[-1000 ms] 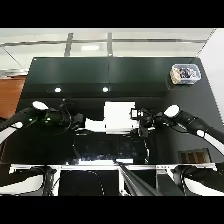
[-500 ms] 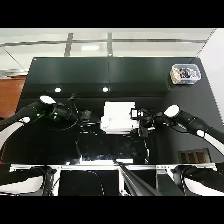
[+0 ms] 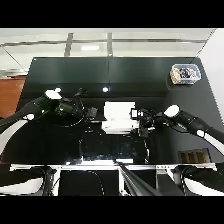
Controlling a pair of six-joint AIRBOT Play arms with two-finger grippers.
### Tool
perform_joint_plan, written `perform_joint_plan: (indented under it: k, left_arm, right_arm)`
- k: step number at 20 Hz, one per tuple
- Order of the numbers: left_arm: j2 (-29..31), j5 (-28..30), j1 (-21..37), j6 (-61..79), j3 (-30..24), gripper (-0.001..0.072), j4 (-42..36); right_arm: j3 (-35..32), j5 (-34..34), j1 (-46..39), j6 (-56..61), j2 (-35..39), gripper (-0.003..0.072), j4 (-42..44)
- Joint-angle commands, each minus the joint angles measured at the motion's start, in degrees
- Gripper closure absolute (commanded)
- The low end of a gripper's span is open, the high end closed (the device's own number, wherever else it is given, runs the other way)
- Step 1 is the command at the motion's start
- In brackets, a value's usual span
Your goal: Fold the box and place the chain.
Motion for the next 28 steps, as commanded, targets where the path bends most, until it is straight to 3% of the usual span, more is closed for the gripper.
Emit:
perform_joint_plan:
  k: [1,4,9,13,25,28]
  left_arm:
    - [0.0,1.4,-3.1,-13.8,3.7,0.0217,10.9]
    - [0.0,1.9,-5.9,-16.3,6.3,0.0294,12.3]
    - [0.0,3.2,-11.2,-28.3,9.8,0.0294,23.6]
    - [0.0,4.7,-14.4,-34.6,10.3,0.0297,28.4]
    - [0.0,5.9,-16.4,-39.4,10.5,0.0314,29.2]
    - [0.0,5.9,-17.5,-44.9,11.9,0.0314,34.5]
  right_arm:
    - [0.0,-0.1,0.0,0.0,0.0,0.0464,0.0]
    - [0.1,-0.1,0.0,0.0,0.0,0.0464,0.0]
    - [0.0,-0.1,0.0,0.0,0.0,0.0464,0.0]
    - [0.0,-0.1,0.0,0.0,0.0,0.0464,0.0]
    - [0.0,-0.1,0.0,0.0,0.0,0.0464,0.0]
    - [0.0,-0.1,0.0,0.0,0.0,0.0463,0.0]
